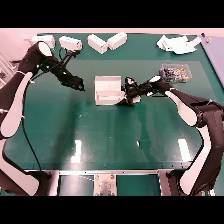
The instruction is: Fold the box and place the chain.
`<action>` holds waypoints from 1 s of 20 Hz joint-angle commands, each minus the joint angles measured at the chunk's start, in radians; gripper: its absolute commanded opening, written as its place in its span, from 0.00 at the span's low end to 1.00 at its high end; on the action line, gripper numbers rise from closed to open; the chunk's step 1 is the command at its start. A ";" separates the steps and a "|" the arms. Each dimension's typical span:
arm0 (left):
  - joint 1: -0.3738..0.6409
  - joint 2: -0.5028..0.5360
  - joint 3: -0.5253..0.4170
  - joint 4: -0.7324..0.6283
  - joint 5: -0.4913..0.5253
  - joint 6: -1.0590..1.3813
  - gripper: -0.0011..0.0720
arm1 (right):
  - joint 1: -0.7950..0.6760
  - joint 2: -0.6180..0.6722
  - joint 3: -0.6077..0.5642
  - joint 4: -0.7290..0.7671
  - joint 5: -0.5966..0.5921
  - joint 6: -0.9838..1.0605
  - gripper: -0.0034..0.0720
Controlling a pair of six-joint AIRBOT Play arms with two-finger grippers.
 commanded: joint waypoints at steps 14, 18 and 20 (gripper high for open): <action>0.056 -0.067 -0.208 -0.446 0.111 1.109 0.99 | 0.000 0.001 0.000 0.000 0.000 0.000 0.79; 0.056 -0.108 -0.212 -0.452 0.102 1.165 1.00 | 0.000 0.001 0.000 0.000 0.000 0.000 0.79; 0.056 -0.122 -0.212 -0.455 0.105 1.187 1.00 | 0.000 0.001 0.000 0.000 0.000 0.000 0.79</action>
